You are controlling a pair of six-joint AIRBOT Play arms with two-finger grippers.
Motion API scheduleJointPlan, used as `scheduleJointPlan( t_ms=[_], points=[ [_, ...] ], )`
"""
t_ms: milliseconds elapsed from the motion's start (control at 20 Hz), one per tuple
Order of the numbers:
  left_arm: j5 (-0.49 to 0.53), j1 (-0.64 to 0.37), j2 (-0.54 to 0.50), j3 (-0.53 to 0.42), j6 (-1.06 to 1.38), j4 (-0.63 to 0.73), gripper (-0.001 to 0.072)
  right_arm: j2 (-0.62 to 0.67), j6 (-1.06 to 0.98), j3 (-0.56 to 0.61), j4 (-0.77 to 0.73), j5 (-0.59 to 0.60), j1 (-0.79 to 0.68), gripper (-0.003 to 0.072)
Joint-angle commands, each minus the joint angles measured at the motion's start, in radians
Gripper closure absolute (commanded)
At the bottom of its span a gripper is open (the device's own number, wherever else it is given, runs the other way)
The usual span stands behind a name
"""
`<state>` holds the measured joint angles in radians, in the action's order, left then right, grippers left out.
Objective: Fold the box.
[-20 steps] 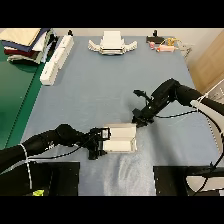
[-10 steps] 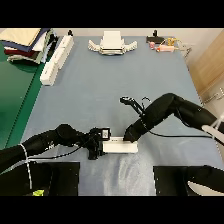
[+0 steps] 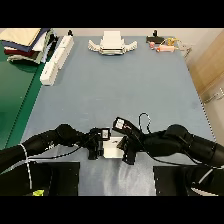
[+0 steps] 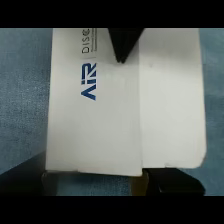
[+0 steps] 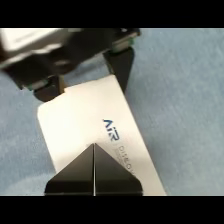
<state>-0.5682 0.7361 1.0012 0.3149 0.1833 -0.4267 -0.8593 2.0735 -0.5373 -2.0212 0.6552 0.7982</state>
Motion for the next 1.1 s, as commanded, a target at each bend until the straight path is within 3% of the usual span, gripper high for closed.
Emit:
scheduleJointPlan(
  t_ms=[0, 150, 200, 450, 1050],
  points=[
    [0.000, 0.000, 0.000, 0.001, 0.000, 0.000, 0.0286, 0.038, -0.031, 0.030, 0.142, -0.083, 0.113, 0.0602],
    [0.000, 0.000, 0.000, 0.001, 0.000, 0.000, 0.0286, 0.037, 0.006, 0.030, 0.246, -0.084, 0.128, 0.0220],
    [0.000, 0.000, 0.000, 0.001, 0.000, 0.000, 0.0286, 0.035, 0.015, 0.030, 0.295, -0.087, 0.128, 0.0170],
    [0.000, 0.000, 0.000, 0.001, 0.000, 0.000, 0.0286, 0.012, 0.015, 0.029, 0.501, -0.106, 0.128, 0.0165],
    [0.000, 0.000, 0.000, 0.001, 0.000, 0.000, 0.0286, 0.013, 0.022, -0.039, 0.495, -0.100, 0.129, 0.0166]
  ],
)
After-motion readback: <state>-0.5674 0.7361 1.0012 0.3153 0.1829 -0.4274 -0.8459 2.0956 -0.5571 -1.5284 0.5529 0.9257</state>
